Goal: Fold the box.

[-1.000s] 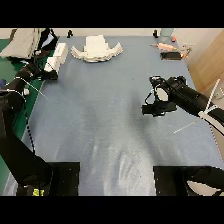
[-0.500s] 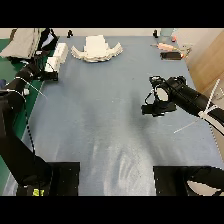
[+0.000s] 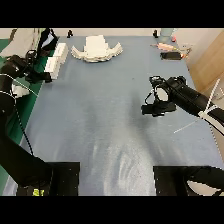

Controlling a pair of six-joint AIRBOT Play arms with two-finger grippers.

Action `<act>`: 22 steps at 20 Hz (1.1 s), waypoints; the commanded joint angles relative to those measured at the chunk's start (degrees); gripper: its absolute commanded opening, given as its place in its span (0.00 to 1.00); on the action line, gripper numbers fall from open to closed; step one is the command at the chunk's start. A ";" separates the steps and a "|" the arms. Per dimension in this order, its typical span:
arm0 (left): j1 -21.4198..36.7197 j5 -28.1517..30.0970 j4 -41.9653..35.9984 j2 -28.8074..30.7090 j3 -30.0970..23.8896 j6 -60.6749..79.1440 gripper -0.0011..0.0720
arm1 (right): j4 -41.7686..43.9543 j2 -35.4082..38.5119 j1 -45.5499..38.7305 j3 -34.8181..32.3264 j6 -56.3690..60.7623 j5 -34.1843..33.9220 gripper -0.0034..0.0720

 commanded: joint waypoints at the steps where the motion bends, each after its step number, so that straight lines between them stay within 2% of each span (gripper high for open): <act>1: 1.01 -18.10 -0.09 3.04 3.08 -0.70 0.87 | 0.02 -0.02 -0.02 0.04 -0.02 -0.37 0.05; 3: 0.96 -24.52 -0.24 4.48 4.28 -1.92 0.03 | 0.72 -0.02 -0.02 0.04 -0.04 -1.46 0.05; 6: 0.37 -29.24 -2.82 6.56 4.79 -3.02 0.03 | 4.24 -0.02 -0.02 0.07 -0.02 -5.55 0.05; 9: -2.93 -29.68 -4.26 11.15 2.71 -2.97 0.03 | 10.03 -0.02 -0.02 0.15 -0.07 -11.82 0.05; 11: -6.45 -26.36 -4.26 17.00 -3.02 -2.95 0.03 | 13.79 -0.07 -0.02 1.11 -2.36 -12.55 0.05; 13: -10.71 -22.47 -4.26 23.87 -10.93 -2.95 0.03 | 16.81 -0.07 -0.02 2.89 -6.93 -12.76 0.05; 17: -21.16 -17.57 -4.28 35.26 -26.99 -5.64 0.03 | 18.08 -0.09 0.17 5.31 -7.82 -15.74 0.05; 19: -27.39 -11.76 -4.26 40.26 -34.34 -8.74 0.03 | 18.62 -0.07 0.50 5.49 -8.04 -16.17 0.05; 22: -35.15 -5.27 -4.24 44.74 -41.07 -13.51 0.03 | 20.24 -0.07 0.57 5.49 -8.02 -16.06 0.05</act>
